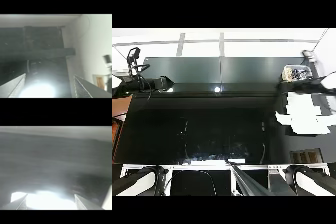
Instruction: Fold the box and place the chain.
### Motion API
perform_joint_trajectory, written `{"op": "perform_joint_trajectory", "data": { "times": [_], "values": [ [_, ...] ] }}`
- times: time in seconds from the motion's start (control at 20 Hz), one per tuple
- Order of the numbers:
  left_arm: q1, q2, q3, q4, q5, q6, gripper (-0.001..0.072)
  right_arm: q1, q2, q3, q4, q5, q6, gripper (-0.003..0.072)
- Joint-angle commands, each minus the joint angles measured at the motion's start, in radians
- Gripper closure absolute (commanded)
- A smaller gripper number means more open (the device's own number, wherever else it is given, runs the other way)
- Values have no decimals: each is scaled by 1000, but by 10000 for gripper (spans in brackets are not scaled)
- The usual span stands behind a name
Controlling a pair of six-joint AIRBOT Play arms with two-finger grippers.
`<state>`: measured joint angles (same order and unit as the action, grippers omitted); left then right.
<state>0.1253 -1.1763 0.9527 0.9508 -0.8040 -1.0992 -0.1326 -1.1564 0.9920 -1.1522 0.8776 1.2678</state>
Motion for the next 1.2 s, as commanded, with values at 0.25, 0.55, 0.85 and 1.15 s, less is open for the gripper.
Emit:
{"op": "perform_joint_trajectory", "data": {
  "times": [0.25, 0.55, 0.85, 1.15],
  "values": [
    [36, -22, 8, 6, -74, -9, 1, -889, -171, 170, 17, 233, 64, -34],
    [27, -90, 8, -81, -174, 7, 2, -1045, -399, 287, 76, 416, -212, -34],
    [-19, -119, 8, -81, -152, -13, 3, -938, -606, 440, 109, 557, -438, -34],
    [-38, -144, 8, -80, -134, -8, 3, -862, -615, 461, 112, 613, -461, 674]
  ]
}}
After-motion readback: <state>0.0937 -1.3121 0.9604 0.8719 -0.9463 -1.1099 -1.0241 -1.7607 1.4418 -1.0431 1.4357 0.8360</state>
